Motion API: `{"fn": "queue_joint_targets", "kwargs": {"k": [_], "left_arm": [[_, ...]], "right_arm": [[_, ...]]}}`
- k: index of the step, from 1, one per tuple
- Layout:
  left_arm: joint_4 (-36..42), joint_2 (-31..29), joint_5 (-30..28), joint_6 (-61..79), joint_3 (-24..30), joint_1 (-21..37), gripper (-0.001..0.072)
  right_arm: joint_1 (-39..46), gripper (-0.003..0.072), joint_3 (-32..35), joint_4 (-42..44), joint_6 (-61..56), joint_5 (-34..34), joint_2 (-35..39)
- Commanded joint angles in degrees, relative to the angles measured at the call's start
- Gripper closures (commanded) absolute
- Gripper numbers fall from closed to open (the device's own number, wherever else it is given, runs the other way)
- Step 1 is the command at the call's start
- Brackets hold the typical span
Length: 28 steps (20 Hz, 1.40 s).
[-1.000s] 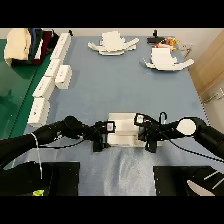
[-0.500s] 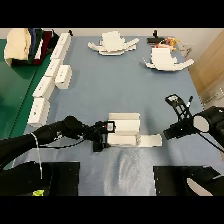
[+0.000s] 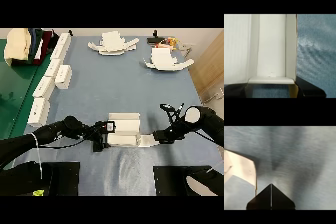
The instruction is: Fold the box.
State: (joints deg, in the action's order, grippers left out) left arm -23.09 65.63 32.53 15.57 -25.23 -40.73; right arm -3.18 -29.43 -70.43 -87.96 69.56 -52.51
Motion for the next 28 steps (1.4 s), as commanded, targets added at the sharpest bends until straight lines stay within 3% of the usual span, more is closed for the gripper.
{"fn": "queue_joint_targets", "kwargs": {"k": [1,3,5,9,11,21,24,28], "left_arm": [[0.0,0.0,0.0,0.0,-0.1,0.0,0.0406],[0.0,0.0,0.0,0.0,-0.1,0.0,0.0406],[0.0,0.0,0.0,0.0,-0.1,0.0,0.0406],[0.0,0.0,0.0,0.0,-0.1,0.0,0.0406],[0.0,0.0,0.0,0.0,-0.1,0.0,0.0406],[0.0,0.0,0.0,0.0,-0.1,0.0,0.0406],[0.0,0.0,0.0,0.0,-0.1,0.0,0.0406],[0.0,0.0,0.0,0.0,-0.1,0.0,0.0406]], "right_arm": [[0.2,0.0683,0.1,7.1,3.8,-0.9,-0.2],[0.2,0.0675,0.1,9.4,5.9,-0.9,-0.2],[0.2,0.0572,0.1,12.6,7.7,-1.1,-0.2],[0.2,0.0571,-0.4,14.8,8.7,-1.1,0.2],[0.2,0.0325,-1.4,15.0,8.6,-1.0,0.4],[-1.7,0.031,-2.4,20.3,9.0,-1.2,0.5],[-7.4,0.0303,-2.4,18.3,7.8,-5.2,0.1],[-14.6,0.0304,-2.8,11.6,-2.0,-10.6,-1.3]]}}
